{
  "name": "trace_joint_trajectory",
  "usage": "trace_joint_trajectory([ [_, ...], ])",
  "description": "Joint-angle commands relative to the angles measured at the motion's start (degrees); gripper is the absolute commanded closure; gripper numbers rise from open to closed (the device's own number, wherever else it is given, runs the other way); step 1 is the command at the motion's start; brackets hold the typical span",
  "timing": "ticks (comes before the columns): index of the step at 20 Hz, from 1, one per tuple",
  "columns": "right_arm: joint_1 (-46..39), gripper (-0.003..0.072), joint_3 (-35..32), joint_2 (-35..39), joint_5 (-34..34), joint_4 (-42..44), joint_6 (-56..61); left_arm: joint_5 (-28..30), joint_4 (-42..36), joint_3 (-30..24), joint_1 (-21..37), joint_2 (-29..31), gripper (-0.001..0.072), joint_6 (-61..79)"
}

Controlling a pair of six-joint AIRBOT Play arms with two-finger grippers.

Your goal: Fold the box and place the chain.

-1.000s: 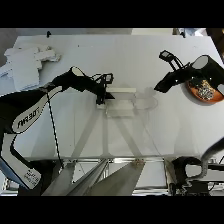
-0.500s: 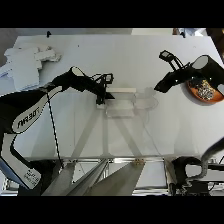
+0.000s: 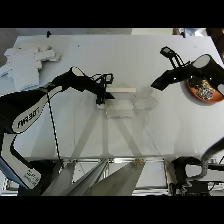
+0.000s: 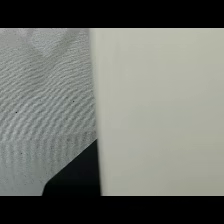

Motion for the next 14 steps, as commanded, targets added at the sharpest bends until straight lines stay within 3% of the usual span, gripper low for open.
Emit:
trace_joint_trajectory([
  [1,0.0,0.0009,0.0,0.4,-0.2,1.8,1.4,0.0,0.0,0.0,0.0,0.0,0.0691,0.0],
  [2,0.0,-0.0028,0.0,0.8,-0.2,1.8,1.9,0.0,0.0,0.0,0.0,0.0,0.0691,0.0],
  [7,0.0,-0.0029,0.0,6.7,2.4,1.9,2.6,0.0,0.0,0.0,0.0,0.0,0.0691,0.0],
  [14,0.0,-0.0023,0.0,21.4,14.5,5.4,2.5,0.0,0.0,0.0,0.0,0.0,0.0691,0.0],
])
